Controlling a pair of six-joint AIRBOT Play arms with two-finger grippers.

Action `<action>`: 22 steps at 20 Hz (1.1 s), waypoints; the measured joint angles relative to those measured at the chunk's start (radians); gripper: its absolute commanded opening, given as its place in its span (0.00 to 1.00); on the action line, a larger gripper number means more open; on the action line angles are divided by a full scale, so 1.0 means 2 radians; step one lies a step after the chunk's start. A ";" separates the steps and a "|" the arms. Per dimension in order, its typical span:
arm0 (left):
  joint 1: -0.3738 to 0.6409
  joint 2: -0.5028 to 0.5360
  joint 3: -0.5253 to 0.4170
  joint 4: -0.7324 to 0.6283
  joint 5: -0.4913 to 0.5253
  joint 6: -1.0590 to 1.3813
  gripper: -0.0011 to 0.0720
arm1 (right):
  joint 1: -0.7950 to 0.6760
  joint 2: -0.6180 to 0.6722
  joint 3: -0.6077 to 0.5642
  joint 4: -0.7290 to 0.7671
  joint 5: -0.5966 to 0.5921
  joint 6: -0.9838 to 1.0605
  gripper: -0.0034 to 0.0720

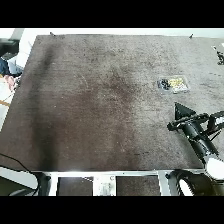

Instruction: Fold the box and place the chain.

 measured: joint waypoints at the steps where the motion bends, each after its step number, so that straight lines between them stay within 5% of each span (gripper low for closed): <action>1: 0.014 -0.008 -0.001 0.017 -0.008 -0.020 0.03 | 0.000 0.000 0.000 0.000 0.000 0.000 0.06; 6: 0.041 -0.072 -0.003 0.062 -0.018 -0.071 0.03 | 0.000 0.000 0.000 0.000 0.000 0.000 0.06; 17: 0.018 -0.166 -0.003 0.076 0.053 -0.047 0.03 | 0.000 0.000 0.000 0.000 0.001 0.000 0.06; 18: 0.017 -0.169 -0.004 0.077 0.056 -0.045 0.15 | 0.000 0.000 0.000 0.000 0.000 0.000 0.06; 19: 0.017 -0.170 -0.004 0.077 0.058 -0.042 0.77 | 0.000 0.000 0.000 0.000 0.001 0.000 0.06; 20: 0.016 -0.171 -0.004 0.077 0.061 -0.041 0.98 | 0.000 0.000 0.000 0.000 0.000 0.000 0.06; 22: 0.016 -0.172 -0.002 0.077 0.064 -0.041 1.00 | 0.000 0.000 0.000 0.000 0.000 0.000 0.06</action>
